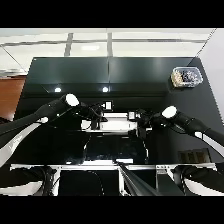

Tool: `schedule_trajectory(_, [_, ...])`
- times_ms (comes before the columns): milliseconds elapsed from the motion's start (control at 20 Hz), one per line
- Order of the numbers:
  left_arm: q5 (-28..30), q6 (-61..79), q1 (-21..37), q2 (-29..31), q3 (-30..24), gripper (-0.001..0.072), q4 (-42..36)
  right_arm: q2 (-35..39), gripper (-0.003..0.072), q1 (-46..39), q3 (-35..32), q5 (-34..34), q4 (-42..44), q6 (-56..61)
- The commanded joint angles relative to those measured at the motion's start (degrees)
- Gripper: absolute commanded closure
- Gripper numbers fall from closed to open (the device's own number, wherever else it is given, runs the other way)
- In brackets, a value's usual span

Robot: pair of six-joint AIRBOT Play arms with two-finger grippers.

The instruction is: Fold the box and place the chain.

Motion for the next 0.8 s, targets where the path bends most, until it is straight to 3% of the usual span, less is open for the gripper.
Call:
schedule_trajectory(0, [0.1, 0.0, 0.0, 0.0, 0.0, 0.0678, 0.0, -0.1, 0.0062, 0.1, 0.0, -0.3, -1.4, 1.4])
schedule_trajectory(500, [0.0, 0.0, 0.0, 0.0, 0.0, 0.0678, -0.2, -0.1, 0.0065, 0.1, 0.0, 0.0, -2.4, 2.1])
schedule_trajectory(550, [0.0, 0.0, 0.0, 0.0, 0.0, 0.0678, -0.2, -0.1, 0.0193, 0.1, 0.0, 0.0, -2.5, 2.1])
schedule_trajectory(600, [-0.1, 0.0, 0.0, 0.0, 0.2, 0.0678, -0.2, -0.1, 0.0243, 0.1, 0.0, 0.3, -2.5, 2.1])
schedule_trajectory(700, [-1.3, -0.2, 0.0, 0.0, 1.0, 0.0674, -0.2, -0.1, 0.0243, 0.1, 0.0, 0.4, -2.6, 2.0])
schedule_trajectory(750, [-1.7, -0.2, 0.0, 0.0, 1.5, 0.0619, -0.1, -0.1, 0.0243, 0.1, 0.0, 0.4, -2.6, 2.0])
